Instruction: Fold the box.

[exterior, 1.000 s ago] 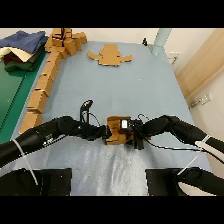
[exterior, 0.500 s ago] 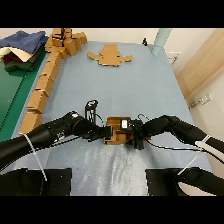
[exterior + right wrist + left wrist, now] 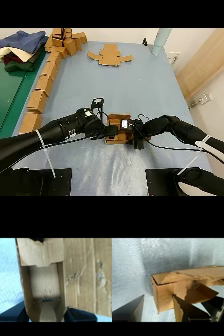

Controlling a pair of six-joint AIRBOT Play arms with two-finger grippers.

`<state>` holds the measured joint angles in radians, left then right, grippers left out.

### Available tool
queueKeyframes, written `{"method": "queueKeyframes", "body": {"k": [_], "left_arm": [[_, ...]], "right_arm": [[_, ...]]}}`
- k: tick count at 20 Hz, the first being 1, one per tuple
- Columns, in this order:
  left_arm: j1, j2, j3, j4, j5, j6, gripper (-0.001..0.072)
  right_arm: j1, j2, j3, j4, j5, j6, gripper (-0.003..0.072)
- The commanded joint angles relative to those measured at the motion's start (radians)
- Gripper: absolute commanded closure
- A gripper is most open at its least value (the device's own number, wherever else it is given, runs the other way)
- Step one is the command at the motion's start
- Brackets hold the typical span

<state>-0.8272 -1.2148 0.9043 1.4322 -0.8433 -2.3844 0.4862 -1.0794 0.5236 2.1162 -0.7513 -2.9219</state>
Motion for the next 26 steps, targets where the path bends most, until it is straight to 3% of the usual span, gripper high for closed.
{"method": "queueKeyframes", "body": {"k": [1, 8, 19, 26], "left_arm": [[-0.005, -0.004, 0.046, 0.013, -0.065, -0.014, 0.0167], [-0.019, -0.009, 0.048, 0.012, -0.065, -0.014, 0.0167], [-0.051, -0.147, 0.095, 0.010, -0.059, -0.025, 0.0167], [-0.052, -0.201, 0.141, 0.088, -0.158, -0.077, 0.0169]], "right_arm": [[0.000, 0.000, 0.001, 0.000, -0.001, 0.000, 0.0176], [0.000, 0.000, 0.001, 0.000, -0.001, 0.000, 0.0176], [0.000, 0.000, 0.001, 0.000, -0.001, 0.000, 0.0177], [0.000, 0.000, 0.001, 0.000, -0.001, 0.000, 0.0177]]}}
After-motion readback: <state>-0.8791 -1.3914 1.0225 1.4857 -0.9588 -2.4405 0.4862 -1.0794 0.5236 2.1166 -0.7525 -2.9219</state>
